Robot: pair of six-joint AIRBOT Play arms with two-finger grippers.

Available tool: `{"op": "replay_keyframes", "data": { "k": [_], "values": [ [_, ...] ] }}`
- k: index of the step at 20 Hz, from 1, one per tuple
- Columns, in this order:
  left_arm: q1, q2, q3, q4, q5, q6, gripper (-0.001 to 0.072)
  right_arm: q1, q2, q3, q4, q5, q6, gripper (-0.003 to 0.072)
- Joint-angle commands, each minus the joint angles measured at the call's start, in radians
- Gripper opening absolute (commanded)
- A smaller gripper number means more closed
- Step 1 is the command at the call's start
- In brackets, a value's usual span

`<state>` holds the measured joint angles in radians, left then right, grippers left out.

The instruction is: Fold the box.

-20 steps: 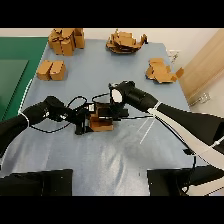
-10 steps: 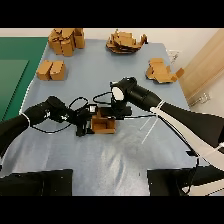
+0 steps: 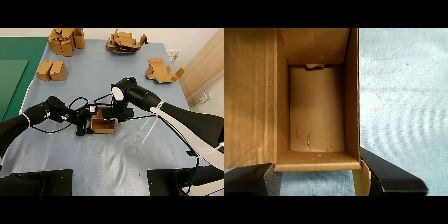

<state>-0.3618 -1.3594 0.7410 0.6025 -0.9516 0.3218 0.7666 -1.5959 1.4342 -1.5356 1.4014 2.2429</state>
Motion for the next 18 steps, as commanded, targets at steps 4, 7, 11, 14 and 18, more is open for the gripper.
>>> {"op": "replay_keyframes", "data": {
  "k": [4,7,11,14,18],
  "values": [
    [0.000,0.001,0.000,0.000,0.002,-0.001,0.0117,0.000,-0.012,-0.008,0.051,-0.064,0.001,0.0247],
    [0.000,0.001,0.000,0.000,0.002,-0.001,0.0117,0.001,-0.043,-0.008,0.050,-0.067,0.001,0.0247],
    [0.000,0.001,0.000,0.000,0.002,-0.001,0.0117,0.001,-0.084,-0.009,0.048,-0.066,0.001,0.0247],
    [0.000,0.001,0.000,0.000,0.002,-0.001,0.0117,0.001,-0.098,-0.011,0.048,-0.067,0.001,0.0247],
    [0.000,0.001,0.000,0.000,0.002,-0.001,0.0117,0.001,-0.098,-0.017,0.046,-0.067,0.001,0.0246]
  ]
}}
